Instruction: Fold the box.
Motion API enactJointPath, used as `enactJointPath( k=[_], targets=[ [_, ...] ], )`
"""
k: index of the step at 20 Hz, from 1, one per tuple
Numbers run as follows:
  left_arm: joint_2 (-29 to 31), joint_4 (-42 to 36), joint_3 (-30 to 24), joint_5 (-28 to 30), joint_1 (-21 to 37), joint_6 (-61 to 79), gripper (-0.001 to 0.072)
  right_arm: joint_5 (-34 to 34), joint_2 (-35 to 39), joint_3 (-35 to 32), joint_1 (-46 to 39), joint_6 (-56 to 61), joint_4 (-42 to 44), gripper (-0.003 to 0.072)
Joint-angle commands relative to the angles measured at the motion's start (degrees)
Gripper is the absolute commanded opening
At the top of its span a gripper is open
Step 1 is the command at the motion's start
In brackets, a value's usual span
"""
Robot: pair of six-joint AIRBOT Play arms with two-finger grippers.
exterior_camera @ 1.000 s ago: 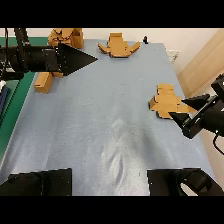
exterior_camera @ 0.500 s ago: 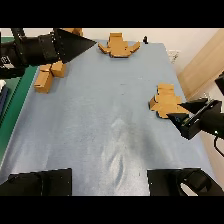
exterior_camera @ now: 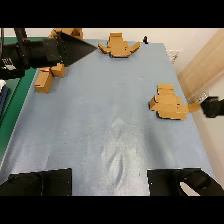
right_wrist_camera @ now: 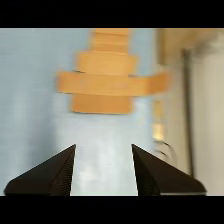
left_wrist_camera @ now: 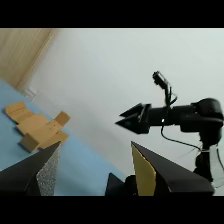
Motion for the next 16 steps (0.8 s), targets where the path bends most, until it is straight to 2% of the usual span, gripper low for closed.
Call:
enactJointPath(
  k=[1, 4, 5, 6, 9, 11, 13, 16],
  targets=[
    [-0.02, 14.23, 0.04, 2.25, 0.02, -6.84, 0.0671, -2.01, -12.66, 5.7, -17.86, -9.03, 1.79, 0.0516],
    [0.31, 23.17, 0.02, 2.03, 0.11, -11.72, 0.067, 3.39, -24.5, 7.19, -41.38, -16.72, 31.65, 0.0518],
    [0.59, 25.97, 0.02, 2.16, 0.35, -12.44, 0.0667, 6.73, -27.98, 7.67, -48.76, -17.09, 39.36, 0.0536],
    [0.7, 27.47, 0.02, 2.32, 0.39, -12.52, 0.0667, 8.96, -30.84, 8.13, -54.86, -20.28, 43.54, 0.0542],
    [1.14, 30.21, 0.02, 2.43, 1.97, -14.19, 0.0667, 10.54, -37.05, 12.52, -65.72, -29.35, 43.45, 0.0537],
    [1.25, 30.95, 0.02, 3.72, 2.14, -14.62, 0.0667, 14.19, -42.16, 16.37, -70.44, -37.46, 51.08, 0.0535],
    [1.38, 30.97, 0.02, 3.58, 2.19, -14.64, 0.0666, 13.57, -49.0, 21.68, -70.71, -45.88, 53.59, 0.0522],
    [0.81, 33.33, 0.02, 1.92, 2.16, -14.45, 0.0666, 11.5, -58.84, 28.46, -68.96, -49.57, 52.98, 0.0511]
  ],
)
